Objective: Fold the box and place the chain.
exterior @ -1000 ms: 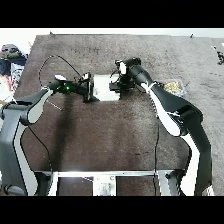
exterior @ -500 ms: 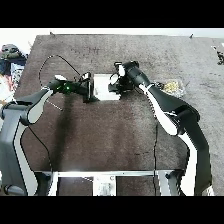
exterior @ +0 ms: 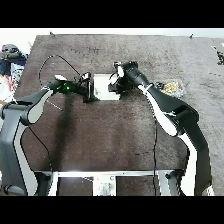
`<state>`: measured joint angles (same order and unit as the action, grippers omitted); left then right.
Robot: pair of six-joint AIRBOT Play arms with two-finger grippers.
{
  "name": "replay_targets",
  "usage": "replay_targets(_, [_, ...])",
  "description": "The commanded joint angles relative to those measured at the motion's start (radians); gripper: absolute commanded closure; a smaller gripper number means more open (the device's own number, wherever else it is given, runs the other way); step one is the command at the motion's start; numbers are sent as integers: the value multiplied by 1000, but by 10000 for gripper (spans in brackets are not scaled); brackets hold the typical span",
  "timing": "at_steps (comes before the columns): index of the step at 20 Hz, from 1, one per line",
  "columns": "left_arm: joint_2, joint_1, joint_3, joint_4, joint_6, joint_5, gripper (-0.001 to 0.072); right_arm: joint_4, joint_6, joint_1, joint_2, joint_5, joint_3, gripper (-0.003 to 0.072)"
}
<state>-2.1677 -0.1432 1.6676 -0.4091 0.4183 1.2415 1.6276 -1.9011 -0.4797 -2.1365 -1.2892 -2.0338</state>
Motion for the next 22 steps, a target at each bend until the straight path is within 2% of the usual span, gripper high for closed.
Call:
replay_targets(1, [-1, 1, 1, -2, 1, 4, 504, 18, -11, -3, 3, 2, 0, 660])
replay_targets(2, [-1, 1, 1, -2, 1, 4, 504, 14, -12, -3, 7, 3, 0, 542])
replay_targets(3, [-1, 1, 1, -2, 1, 4, 504, 6, -11, -3, 13, 2, 0, 505])
replay_targets(9, [-1, 1, 1, -2, 1, 4, 504, -3, -6, -3, 48, -22, 0, 499])
replay_targets(10, [-1, 1, 0, -2, 1, 4, 504, -10, -2, -2, 54, -27, 0, 308])
replay_targets(11, [-1, 1, 0, -2, 1, 4, 504, -21, 22, -2, 58, -27, 0, 244])
replay_targets(17, [-1, 1, 1, -2, 1, 4, 504, -78, 74, 1, 68, -16, 0, 243])
replay_targets(22, [-1, 1, 1, -2, 1, 4, 504, -85, 153, 25, 127, -31, 0, 243])
